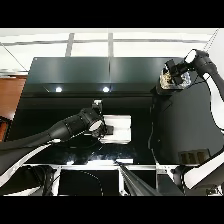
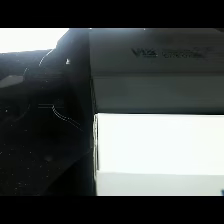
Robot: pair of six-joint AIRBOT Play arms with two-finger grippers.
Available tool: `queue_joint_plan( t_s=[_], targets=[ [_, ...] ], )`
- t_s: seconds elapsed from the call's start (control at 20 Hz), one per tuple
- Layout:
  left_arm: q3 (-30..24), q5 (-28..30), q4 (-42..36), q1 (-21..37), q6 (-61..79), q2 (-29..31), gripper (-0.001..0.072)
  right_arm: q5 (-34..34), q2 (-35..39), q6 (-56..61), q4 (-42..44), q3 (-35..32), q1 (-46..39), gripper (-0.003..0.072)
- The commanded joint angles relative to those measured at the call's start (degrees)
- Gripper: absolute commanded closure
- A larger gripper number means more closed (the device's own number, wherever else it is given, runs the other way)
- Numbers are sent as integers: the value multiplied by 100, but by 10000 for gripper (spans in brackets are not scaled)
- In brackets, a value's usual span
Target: Fold the box and place the chain.
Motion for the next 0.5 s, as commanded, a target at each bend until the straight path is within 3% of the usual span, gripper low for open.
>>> queue_joint_plan(
  t_s=[0.0,0.05,0.1,0.3,0.45],
  targets=[
    [-4,-87,2,2,0,-2,682,-81,-28,-284,-26,-2,-17,297],
    [-4,-120,2,2,0,-2,682,-149,-28,-629,-9,-2,-39,550],
    [-4,-151,2,2,0,-2,682,-166,-28,-940,17,-2,-52,678],
    [-4,-140,2,2,0,-2,682,9,138,-2444,595,17,-205,676],
    [-4,-133,2,2,0,-2,682,199,660,-3630,632,28,-343,678]
  ],
)
